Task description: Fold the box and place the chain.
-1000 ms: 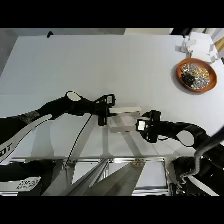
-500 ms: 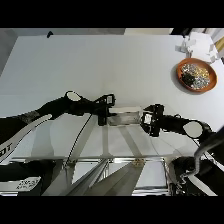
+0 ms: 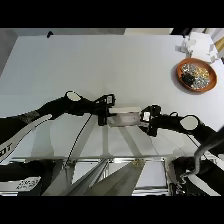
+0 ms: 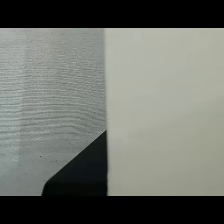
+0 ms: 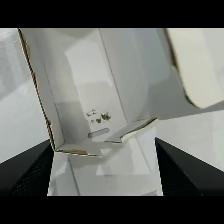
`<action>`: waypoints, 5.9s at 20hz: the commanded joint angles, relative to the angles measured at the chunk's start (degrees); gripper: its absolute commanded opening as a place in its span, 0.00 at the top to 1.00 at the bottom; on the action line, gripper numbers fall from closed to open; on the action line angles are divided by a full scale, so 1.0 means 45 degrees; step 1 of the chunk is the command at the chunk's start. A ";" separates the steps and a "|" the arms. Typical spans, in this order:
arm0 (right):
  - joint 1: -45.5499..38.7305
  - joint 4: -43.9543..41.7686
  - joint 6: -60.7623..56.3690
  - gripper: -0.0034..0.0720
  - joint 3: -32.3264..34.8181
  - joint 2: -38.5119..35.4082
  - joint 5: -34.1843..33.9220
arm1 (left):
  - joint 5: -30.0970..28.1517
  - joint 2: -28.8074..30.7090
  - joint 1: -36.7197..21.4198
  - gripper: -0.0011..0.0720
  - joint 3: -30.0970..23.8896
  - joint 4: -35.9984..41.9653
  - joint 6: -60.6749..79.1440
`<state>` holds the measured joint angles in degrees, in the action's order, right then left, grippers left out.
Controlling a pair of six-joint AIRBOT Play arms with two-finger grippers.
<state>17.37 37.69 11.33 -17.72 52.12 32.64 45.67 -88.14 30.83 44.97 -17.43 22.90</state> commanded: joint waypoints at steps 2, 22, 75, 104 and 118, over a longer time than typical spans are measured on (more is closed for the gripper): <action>-0.0792 -0.1617 0.2409 0.04 -0.0005 0.0534 0.0432 | -0.0005 0.0005 -0.0005 0.97 0.0010 -0.0005 0.0000; -0.1598 -0.3347 0.5260 0.11 -0.1729 0.4488 0.3133 | -0.0005 0.0005 -0.0005 0.97 0.0010 -0.0005 0.0005; -0.1481 -0.3007 0.5255 0.38 -0.2016 0.5401 0.3186 | 0.0432 0.0801 -0.0029 0.28 0.0010 -0.0403 0.0233; -0.1481 -0.3007 0.5255 0.38 -0.2016 0.5401 0.3201 | -0.4857 0.2186 0.1540 0.98 0.0000 -0.1637 -0.6251; -0.1481 -0.3007 0.5255 0.38 -0.2016 0.5401 0.3206 | -0.4099 0.2521 0.0947 0.98 0.0000 -0.2414 -0.6207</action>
<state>10.68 24.16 35.00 -26.76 76.44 47.03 25.32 -79.40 36.69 44.93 -25.54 -5.08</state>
